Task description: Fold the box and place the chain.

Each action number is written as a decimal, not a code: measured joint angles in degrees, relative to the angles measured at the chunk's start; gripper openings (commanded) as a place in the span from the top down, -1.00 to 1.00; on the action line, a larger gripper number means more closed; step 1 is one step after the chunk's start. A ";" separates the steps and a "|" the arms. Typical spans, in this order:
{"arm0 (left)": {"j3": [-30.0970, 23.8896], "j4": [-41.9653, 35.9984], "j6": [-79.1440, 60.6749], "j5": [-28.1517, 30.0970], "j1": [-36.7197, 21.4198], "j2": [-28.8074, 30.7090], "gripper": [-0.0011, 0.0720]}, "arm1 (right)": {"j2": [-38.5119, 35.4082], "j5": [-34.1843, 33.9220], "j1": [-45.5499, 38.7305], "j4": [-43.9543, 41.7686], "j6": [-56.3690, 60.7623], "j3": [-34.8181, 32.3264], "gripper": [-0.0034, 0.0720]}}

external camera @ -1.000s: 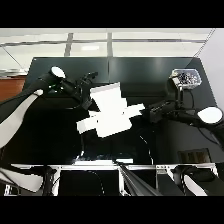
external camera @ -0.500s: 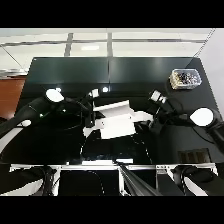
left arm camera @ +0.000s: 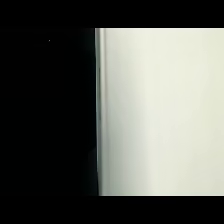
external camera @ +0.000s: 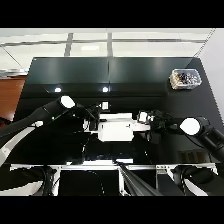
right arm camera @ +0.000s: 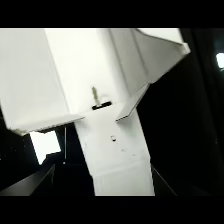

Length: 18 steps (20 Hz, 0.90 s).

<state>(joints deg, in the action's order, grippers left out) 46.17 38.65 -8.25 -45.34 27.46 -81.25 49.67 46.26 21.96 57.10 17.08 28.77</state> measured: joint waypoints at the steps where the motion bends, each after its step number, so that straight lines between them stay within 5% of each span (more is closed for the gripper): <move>1: 0.07 0.26 -0.07 0.13 0.07 -0.20 0.89 | 0.24 0.07 0.11 -0.02 -0.44 -0.22 -0.88; 9: 0.15 0.79 1.11 1.16 0.22 -0.90 0.89 | 7.10 0.39 2.51 -8.15 -8.83 -0.96 -0.88; 18: 0.17 0.92 1.44 1.22 0.22 -0.96 0.89 | 10.08 -7.76 6.10 -12.85 -7.72 -0.22 -0.88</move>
<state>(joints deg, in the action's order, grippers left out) 46.35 39.57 -6.81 -44.12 27.68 -82.21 59.75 38.50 28.05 44.25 9.37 28.56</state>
